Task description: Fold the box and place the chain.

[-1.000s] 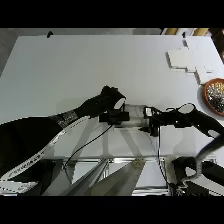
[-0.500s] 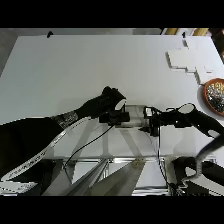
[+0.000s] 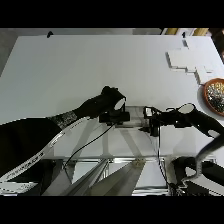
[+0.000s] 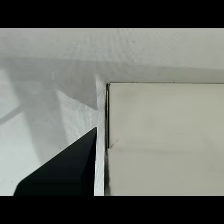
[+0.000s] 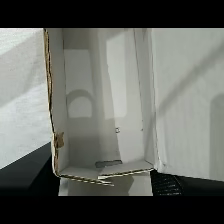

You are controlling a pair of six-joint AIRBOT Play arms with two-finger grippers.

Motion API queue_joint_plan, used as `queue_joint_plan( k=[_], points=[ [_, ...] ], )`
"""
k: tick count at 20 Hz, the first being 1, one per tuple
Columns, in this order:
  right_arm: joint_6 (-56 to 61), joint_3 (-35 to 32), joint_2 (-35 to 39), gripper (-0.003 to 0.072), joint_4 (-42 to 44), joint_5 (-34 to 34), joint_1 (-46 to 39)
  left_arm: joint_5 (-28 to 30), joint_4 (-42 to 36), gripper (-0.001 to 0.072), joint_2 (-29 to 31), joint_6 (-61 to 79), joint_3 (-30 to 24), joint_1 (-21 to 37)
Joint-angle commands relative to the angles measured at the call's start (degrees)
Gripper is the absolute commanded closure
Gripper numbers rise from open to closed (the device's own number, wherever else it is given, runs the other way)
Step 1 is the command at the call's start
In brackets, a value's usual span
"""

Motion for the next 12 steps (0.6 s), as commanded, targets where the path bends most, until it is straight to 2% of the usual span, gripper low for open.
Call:
queue_joint_plan(
  k=[1,2,3,6,9,10,12],
  points=[
    [0.0,0.0,0.0,0.0286,0.0,0.0,0.0,-1.1,0.6,0.0511,0.5,0.2,0.1,0.1],
    [0.0,0.0,0.0,0.0286,0.0,0.0,0.0,-2.2,0.7,0.0541,0.5,0.2,0.1,0.1],
    [0.0,0.0,0.0,0.0286,0.0,0.0,0.0,-2.9,0.9,0.0615,0.5,0.4,0.1,0.1],
    [0.0,0.0,0.0,0.0286,0.0,0.0,0.0,-2.8,1.0,0.0702,0.5,0.9,0.1,0.0],
    [0.0,0.0,0.0,0.0286,0.0,0.0,0.0,-1.4,1.0,0.0698,0.5,0.9,0.1,-0.1],
    [0.0,0.0,0.0,0.0286,0.0,0.0,0.0,-1.4,1.0,0.0663,0.7,0.9,0.1,-0.1],
    [0.0,0.0,0.0,0.0286,0.0,0.0,0.0,-1.4,1.0,0.0445,1.4,2.0,0.1,-0.1]
  ],
)
